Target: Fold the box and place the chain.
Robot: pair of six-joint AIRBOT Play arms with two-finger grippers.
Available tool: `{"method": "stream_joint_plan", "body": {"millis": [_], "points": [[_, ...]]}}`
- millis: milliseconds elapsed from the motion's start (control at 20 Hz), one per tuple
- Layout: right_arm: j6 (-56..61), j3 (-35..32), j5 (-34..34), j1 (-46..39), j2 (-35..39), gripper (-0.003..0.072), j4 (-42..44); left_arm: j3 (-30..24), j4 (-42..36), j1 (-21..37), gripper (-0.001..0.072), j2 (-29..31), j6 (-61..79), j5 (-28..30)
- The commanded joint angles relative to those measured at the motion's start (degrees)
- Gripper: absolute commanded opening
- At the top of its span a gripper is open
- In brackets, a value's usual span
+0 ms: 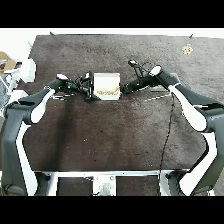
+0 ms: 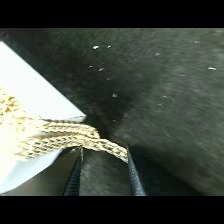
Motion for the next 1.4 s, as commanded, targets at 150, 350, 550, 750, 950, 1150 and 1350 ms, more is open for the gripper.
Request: {"method": "stream_joint_plan", "body": {"millis": [150,350,550,750,950,1150,1350], "points": [[-2.14,0.81,-0.7,0.74,-1.2,0.0331,-0.66,-0.02,0.0,0.0,0.0358,-0.02,0.0,0.02],[-6.01,0.81,-0.52,2.1,-1.38,0.0312,-1.03,-0.02,0.0,0.0,0.0358,-0.02,0.0,0.02],[-6.58,0.81,0.46,2.62,-1.27,0.0183,-5.11,-0.02,0.0,0.0,0.0358,-0.02,0.0,0.02],[-5.95,0.85,2.01,2.49,0.61,0.0003,-8.87,-0.02,0.0,0.0,0.0358,-0.02,0.0,0.02],[-5.92,0.85,2.05,2.43,5.35,0.0003,-8.83,-0.02,0.0,0.02,0.0358,-0.02,0.0,0.02],[-4.42,0.85,2.16,2.67,11.08,0.0002,-8.04,-0.02,0.0,0.0,0.0357,-0.02,0.0,0.02],[-4.42,0.92,0.9,4.61,17.25,0.0002,-5.57,-0.02,0.0,0.0,0.0358,-0.02,0.0,0.02]]}}
